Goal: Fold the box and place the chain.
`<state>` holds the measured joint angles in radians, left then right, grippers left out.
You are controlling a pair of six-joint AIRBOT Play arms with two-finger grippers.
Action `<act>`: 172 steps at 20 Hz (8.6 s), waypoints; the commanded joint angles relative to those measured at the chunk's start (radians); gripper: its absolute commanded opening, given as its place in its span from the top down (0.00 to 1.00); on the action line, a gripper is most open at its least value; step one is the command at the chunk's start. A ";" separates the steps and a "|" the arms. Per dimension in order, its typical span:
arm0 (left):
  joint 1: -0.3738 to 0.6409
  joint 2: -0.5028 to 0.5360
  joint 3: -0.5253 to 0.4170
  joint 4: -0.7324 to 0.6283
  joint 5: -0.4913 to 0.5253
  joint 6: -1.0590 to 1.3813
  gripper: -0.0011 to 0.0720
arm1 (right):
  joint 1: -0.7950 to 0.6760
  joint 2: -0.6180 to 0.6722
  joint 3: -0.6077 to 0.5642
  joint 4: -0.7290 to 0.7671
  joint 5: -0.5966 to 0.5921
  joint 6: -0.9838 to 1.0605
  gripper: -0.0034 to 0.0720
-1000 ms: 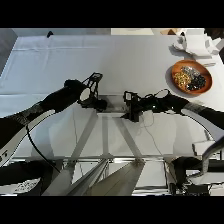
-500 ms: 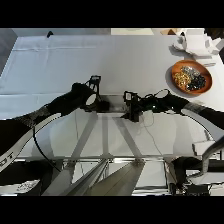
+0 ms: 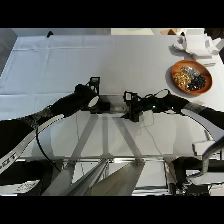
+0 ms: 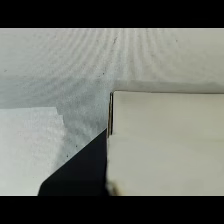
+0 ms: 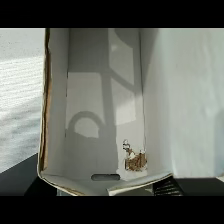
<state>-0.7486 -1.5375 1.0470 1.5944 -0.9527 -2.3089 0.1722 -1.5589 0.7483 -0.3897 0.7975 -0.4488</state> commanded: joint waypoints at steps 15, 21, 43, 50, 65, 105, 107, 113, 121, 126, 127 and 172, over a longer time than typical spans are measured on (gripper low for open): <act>0.050 0.264 0.000 -0.008 -0.064 0.362 0.45 | 0.000 0.000 0.000 0.002 0.000 0.003 0.43; 0.148 0.401 -0.002 -0.142 -0.106 1.057 0.44 | 0.000 0.000 0.000 0.002 0.000 0.002 0.43; 0.563 0.063 -0.300 -1.060 -0.055 2.870 0.09 | 0.000 0.000 0.000 0.002 0.000 0.002 0.43; 0.563 -0.026 -0.180 -1.086 -0.124 2.885 0.03 | 0.000 0.000 0.000 0.002 0.000 0.002 0.43; 0.560 -0.062 -0.176 -1.051 -0.185 2.944 0.03 | 0.000 0.000 0.000 0.002 0.000 0.002 0.43; 0.453 -0.051 -0.253 -1.041 0.024 2.757 0.04 | 0.000 0.000 0.000 0.002 0.000 0.002 0.43; 0.453 -0.051 -0.253 -1.041 0.021 2.756 0.25 | 0.000 0.000 0.000 0.002 0.000 0.002 0.43; 0.453 -0.051 -0.253 -1.041 0.021 2.754 0.61 | 0.000 0.000 0.000 0.002 0.000 0.003 0.43; 0.452 -0.051 -0.253 -1.041 0.021 2.754 0.61 | 0.000 0.000 0.000 0.002 0.000 0.003 0.43; 0.452 -0.051 -0.253 -1.041 0.021 2.754 0.61 | 0.000 0.000 0.000 0.002 0.000 0.003 0.43; 0.452 -0.051 -0.253 -1.041 0.021 2.754 0.61 | 0.000 0.000 0.000 0.002 0.000 0.003 0.43; 0.448 -0.051 -0.253 -1.040 0.021 2.754 0.61 | -0.002 0.367 0.000 0.017 0.093 0.458 0.95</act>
<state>-0.3000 -1.5879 0.7940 0.5545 -0.9314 0.4450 0.1181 -1.1732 0.7483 -0.4587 1.0100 -0.0666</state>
